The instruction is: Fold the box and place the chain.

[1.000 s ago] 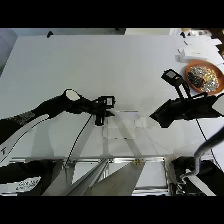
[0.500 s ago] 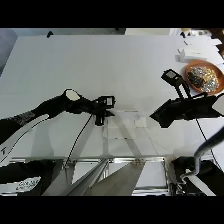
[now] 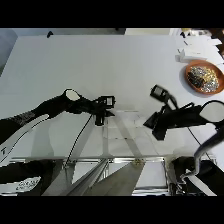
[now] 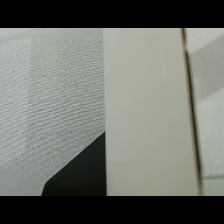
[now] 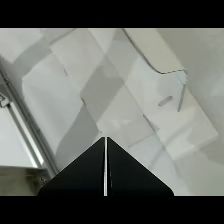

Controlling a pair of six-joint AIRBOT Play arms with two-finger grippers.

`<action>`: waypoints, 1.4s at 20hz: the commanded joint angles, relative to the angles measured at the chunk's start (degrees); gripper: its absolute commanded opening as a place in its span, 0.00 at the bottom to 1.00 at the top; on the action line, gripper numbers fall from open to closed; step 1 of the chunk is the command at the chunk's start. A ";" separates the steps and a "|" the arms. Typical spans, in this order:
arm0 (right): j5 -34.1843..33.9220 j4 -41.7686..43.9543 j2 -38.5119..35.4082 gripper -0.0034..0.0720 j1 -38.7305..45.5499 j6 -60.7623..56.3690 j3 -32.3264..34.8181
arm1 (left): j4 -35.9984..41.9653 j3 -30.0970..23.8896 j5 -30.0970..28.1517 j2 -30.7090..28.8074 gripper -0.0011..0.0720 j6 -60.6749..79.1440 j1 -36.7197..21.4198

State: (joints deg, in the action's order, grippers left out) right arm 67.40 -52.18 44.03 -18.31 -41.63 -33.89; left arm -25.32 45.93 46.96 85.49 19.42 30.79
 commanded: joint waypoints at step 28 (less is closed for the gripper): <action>-51.30 -18.18 5.84 0.96 -25.31 8.94 19.87 | -0.02 0.02 0.20 0.02 0.02 0.00 0.02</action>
State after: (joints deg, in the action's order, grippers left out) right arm 18.68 -69.56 49.87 -43.70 -32.58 -13.72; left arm -25.32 45.95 46.78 85.49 19.40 30.76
